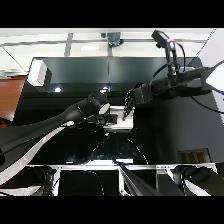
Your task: Fold the box and place the chain.
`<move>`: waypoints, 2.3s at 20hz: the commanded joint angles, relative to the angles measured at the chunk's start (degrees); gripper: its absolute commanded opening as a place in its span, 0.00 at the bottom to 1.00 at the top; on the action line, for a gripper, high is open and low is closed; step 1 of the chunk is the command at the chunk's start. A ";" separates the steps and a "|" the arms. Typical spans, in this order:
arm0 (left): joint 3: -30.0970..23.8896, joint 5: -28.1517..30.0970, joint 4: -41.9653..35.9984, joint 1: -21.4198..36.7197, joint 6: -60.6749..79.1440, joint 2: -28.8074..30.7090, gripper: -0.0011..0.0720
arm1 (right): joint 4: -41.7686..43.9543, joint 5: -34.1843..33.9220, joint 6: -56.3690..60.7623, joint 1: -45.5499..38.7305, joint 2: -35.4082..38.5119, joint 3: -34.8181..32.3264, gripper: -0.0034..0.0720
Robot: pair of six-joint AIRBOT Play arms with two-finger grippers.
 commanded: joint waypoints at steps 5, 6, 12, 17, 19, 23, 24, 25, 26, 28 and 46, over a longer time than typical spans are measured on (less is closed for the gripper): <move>0.00 0.04 0.00 0.00 0.00 0.02 0.05 | -4.04 3.21 2.36 1.64 -0.72 -3.34 0.06; 0.00 0.04 0.00 0.00 0.00 0.02 0.05 | -3.76 1.60 2.62 2.27 -0.72 -4.76 0.06; 0.00 0.04 0.00 0.00 0.02 0.02 0.05 | 0.24 -5.90 2.64 2.75 -2.27 -8.28 0.06; 0.00 0.02 0.00 0.00 0.00 0.02 0.05 | 2.99 -8.68 0.90 2.32 -3.04 -6.91 0.06; 0.00 0.02 0.00 0.00 0.02 0.02 0.05 | 3.17 -7.15 0.92 1.60 -3.04 -5.01 0.06; 0.00 0.02 0.00 0.00 0.02 0.02 0.05 | 2.78 -4.83 0.94 1.11 -3.19 -4.13 0.06; 0.00 0.02 -0.02 0.00 0.02 0.02 0.05 | 2.16 -4.35 0.94 1.11 -3.21 -4.37 0.06; 0.00 0.02 0.00 0.00 0.00 0.02 0.05 | 1.20 -3.96 0.94 1.11 -3.23 -4.96 0.06; 0.00 0.02 -0.02 0.00 0.02 0.02 0.05 | 0.55 -3.93 0.98 1.11 -3.23 -5.97 0.06; 0.00 0.02 0.00 0.00 0.02 0.02 0.05 | 0.90 -3.96 1.64 1.29 -3.23 -9.31 0.06; 0.00 0.04 0.00 0.00 0.00 0.02 0.05 | 5.95 -11.13 2.43 2.58 -7.15 -16.76 0.41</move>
